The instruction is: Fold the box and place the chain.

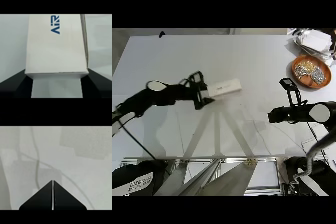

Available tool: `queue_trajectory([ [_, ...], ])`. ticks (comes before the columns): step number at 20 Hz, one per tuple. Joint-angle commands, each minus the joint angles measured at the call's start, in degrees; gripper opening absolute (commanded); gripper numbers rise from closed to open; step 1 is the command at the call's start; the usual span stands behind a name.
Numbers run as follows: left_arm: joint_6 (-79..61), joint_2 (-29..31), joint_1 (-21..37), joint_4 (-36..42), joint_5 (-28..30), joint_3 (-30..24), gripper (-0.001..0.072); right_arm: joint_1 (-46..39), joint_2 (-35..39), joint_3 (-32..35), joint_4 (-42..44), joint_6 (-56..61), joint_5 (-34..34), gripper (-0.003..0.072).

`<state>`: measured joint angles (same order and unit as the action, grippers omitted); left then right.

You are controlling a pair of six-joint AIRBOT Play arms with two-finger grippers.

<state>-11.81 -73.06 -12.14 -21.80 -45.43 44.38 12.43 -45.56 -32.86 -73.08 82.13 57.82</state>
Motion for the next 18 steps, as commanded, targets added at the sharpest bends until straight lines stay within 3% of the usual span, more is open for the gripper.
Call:
queue_trajectory([
  [1,14.03,7.21,10.84,-9.38,1.51,0.04,0.0000,-0.04,0.00,0.04,0.00,-0.04,0.04,0.0024],
  [4,25.44,9.55,22.10,-16.90,2.12,0.04,0.0000,-0.04,0.00,0.04,0.02,-0.04,0.02,0.0024],
  [9,41.59,6.58,36.02,-28.55,2.14,0.02,0.0000,-0.04,0.00,0.04,0.02,-0.04,-0.02,0.0023],
  [12,49.40,2.93,39.45,-37.13,1.40,0.02,0.0000,-0.04,0.00,0.04,0.02,-0.04,0.00,0.0023],
  [16,55.60,-1.81,39.67,-46.10,-0.33,0.02,0.0001,-0.04,0.00,0.04,0.04,-0.04,0.04,0.0023],
  [18,55.67,-2.99,39.67,-46.25,-0.61,0.02,0.0069,-0.04,0.00,0.04,0.04,-0.04,0.07,0.0024],
])
